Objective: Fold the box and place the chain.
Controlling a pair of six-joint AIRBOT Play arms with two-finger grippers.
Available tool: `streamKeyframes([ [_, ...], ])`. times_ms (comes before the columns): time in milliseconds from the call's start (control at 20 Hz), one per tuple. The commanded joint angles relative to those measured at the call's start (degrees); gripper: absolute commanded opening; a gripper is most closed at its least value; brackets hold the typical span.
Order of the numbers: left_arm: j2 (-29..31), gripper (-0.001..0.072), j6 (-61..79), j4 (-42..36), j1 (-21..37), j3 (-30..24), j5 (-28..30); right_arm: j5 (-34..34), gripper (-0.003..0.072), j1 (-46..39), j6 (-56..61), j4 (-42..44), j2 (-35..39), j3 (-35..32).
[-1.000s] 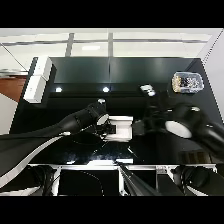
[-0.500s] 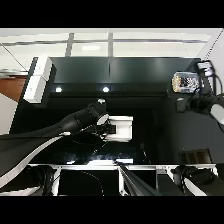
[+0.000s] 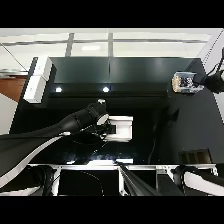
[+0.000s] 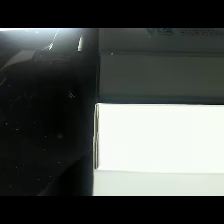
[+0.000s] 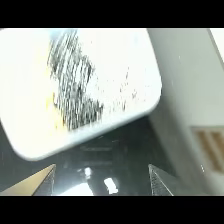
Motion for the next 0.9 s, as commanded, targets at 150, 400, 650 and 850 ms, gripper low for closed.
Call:
streamKeyframes([
  [150, 0.0, 0.0032, 0.0, 0.0, 0.0, 0.0, 0.0, 9.0, 0.0702, -3.2, 9.0, 5.9, -20.8, 23.7],
  [400, 0.0, 0.0032, 0.0, 0.0, 0.0, 0.0, 0.1, 12.9, 0.0593, -3.6, 13.7, 5.9, -28.9, 29.7],
  [650, 0.0, 0.0032, 0.1, 0.0, 0.2, 0.0, 0.0, 13.0, 0.0593, -5.2, 16.4, 5.5, -31.1, 29.8],
  [850, 0.0, 0.0033, 0.1, 0.0, 0.2, 0.0, 0.0, 11.3, 0.0594, -6.0, 16.7, 5.5, -31.7, 29.8],
])
